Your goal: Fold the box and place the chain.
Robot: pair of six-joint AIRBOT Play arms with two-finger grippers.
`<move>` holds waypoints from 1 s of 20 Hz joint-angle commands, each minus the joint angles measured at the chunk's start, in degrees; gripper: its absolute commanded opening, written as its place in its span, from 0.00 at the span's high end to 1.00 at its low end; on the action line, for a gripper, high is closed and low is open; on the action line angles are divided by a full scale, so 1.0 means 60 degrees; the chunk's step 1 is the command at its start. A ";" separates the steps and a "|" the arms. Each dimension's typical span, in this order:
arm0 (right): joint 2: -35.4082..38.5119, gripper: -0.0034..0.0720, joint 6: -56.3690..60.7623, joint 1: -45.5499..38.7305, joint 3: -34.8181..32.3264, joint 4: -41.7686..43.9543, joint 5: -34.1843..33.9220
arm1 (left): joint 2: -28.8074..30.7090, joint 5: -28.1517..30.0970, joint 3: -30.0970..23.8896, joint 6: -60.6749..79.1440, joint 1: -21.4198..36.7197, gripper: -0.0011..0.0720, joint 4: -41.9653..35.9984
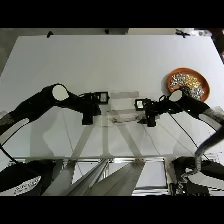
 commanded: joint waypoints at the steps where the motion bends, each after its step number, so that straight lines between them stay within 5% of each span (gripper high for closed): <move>1: 0.0004 0.28 0.0004 -0.0004 0.0000 0.0004 0.0004 | -0.0455 0.0652 -0.0324 0.1934 -0.0288 0.86 -0.0885; 3: 0.0004 0.28 0.0004 -0.0004 0.0000 0.0004 0.0004 | -0.0805 0.1366 -0.0324 0.1934 -0.0419 0.84 -0.0940; 5: 0.0004 0.28 0.0004 -0.0007 0.0000 0.0004 0.0004 | -0.1071 0.1596 -0.0324 0.1934 -0.0481 0.62 -0.0951; 20: 0.0004 0.28 0.0004 -0.0004 0.0000 0.0004 0.0004 | -0.0852 0.0907 -0.0324 0.1395 -0.0321 0.62 0.0124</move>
